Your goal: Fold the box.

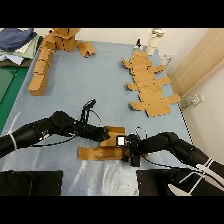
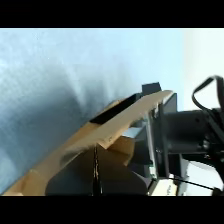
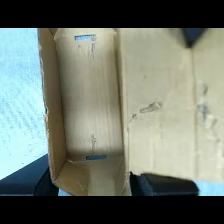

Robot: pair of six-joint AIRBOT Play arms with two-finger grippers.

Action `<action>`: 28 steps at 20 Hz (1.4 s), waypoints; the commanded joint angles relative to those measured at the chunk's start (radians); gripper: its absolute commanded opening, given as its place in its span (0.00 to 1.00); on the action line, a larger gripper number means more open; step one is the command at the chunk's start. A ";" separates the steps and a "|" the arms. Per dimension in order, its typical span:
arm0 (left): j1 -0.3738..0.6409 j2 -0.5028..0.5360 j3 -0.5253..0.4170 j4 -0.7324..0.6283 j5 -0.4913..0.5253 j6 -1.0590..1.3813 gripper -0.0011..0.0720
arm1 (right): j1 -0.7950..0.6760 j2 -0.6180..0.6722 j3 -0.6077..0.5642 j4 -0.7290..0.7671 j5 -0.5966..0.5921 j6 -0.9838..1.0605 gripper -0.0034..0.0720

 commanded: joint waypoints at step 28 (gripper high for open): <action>0.031 -0.026 0.134 0.328 -0.124 0.005 0.03 | 0.000 0.001 0.000 0.000 0.000 -0.001 0.72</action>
